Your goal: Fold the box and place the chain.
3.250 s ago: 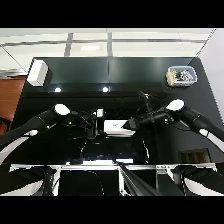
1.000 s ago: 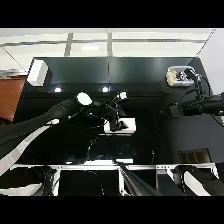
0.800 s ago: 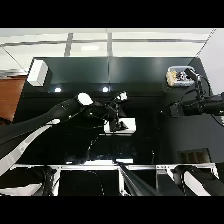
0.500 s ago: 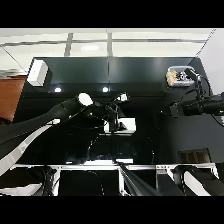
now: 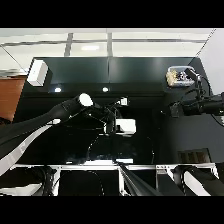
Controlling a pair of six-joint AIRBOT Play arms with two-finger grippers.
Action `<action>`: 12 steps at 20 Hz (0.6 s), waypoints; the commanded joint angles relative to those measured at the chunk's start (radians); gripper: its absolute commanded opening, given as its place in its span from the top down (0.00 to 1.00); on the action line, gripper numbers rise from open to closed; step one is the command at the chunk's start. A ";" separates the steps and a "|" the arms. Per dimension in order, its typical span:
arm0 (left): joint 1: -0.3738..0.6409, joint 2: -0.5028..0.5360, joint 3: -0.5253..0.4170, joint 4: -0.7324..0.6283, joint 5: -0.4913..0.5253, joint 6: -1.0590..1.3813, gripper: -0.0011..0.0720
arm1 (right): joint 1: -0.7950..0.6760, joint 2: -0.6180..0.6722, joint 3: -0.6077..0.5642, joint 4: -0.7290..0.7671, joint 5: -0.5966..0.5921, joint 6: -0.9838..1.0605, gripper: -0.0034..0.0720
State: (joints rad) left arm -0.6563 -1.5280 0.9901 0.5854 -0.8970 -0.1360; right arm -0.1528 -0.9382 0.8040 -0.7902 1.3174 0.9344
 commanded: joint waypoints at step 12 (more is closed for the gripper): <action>-0.090 0.027 0.074 0.380 0.088 -0.416 0.54 | -0.001 0.001 0.001 0.000 -0.002 0.008 0.94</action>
